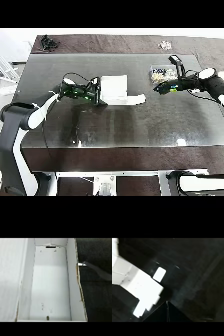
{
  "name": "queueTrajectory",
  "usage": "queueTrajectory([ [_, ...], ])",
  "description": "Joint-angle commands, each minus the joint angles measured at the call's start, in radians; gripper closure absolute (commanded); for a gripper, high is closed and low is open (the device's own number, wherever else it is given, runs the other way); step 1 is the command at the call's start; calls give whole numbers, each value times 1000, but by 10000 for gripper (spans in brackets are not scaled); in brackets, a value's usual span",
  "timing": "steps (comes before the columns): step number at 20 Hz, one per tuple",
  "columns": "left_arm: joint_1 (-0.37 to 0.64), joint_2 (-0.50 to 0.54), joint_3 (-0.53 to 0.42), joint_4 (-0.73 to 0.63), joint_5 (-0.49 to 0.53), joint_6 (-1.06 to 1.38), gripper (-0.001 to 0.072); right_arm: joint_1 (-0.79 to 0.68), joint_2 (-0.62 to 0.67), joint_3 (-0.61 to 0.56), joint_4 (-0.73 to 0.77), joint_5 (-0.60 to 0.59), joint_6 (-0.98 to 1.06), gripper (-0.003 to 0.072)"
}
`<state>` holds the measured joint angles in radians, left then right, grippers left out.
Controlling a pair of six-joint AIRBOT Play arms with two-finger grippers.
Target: Fold the box and place the chain.
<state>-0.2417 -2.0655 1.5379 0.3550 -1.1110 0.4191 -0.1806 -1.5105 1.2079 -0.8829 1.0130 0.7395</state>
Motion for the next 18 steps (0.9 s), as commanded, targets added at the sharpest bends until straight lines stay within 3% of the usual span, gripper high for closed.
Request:
queueTrajectory([
  [1,1,1,0,0,0,0,357,-32,-63,-3,13,14,125,676],
  [6,1,1,0,0,0,0,357,25,-182,-3,121,37,124,676],
  [11,1,0,0,0,0,0,357,173,-230,19,124,35,87,675],
  [18,1,0,0,0,0,0,357,219,-230,224,117,160,95,675],
])
